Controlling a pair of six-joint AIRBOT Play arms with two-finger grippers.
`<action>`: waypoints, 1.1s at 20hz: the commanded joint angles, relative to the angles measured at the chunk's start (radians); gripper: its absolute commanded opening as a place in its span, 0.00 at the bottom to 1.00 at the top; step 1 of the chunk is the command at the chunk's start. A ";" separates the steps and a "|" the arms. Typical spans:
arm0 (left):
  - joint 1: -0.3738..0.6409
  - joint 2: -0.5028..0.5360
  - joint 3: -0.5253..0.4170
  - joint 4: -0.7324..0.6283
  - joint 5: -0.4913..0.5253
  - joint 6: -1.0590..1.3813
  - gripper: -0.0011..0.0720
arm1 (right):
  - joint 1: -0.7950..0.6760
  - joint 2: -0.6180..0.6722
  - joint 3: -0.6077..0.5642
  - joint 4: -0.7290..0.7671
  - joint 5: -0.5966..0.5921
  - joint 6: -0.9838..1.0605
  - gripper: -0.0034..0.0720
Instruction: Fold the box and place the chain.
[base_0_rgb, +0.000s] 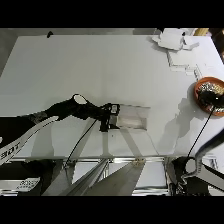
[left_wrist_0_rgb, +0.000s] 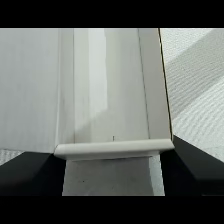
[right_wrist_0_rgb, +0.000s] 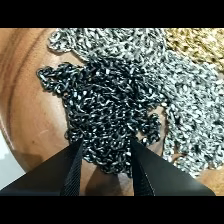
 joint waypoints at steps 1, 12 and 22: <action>0.000 0.000 0.000 0.000 0.000 0.000 0.39 | 0.000 -0.024 0.000 0.028 -0.002 -0.032 0.43; 0.000 0.000 0.000 0.000 0.000 0.000 0.39 | 0.000 -0.073 0.000 0.008 -0.003 -0.032 0.23; 0.000 0.000 0.000 0.000 0.000 0.000 0.39 | 0.000 0.200 0.000 0.043 0.116 -0.035 0.07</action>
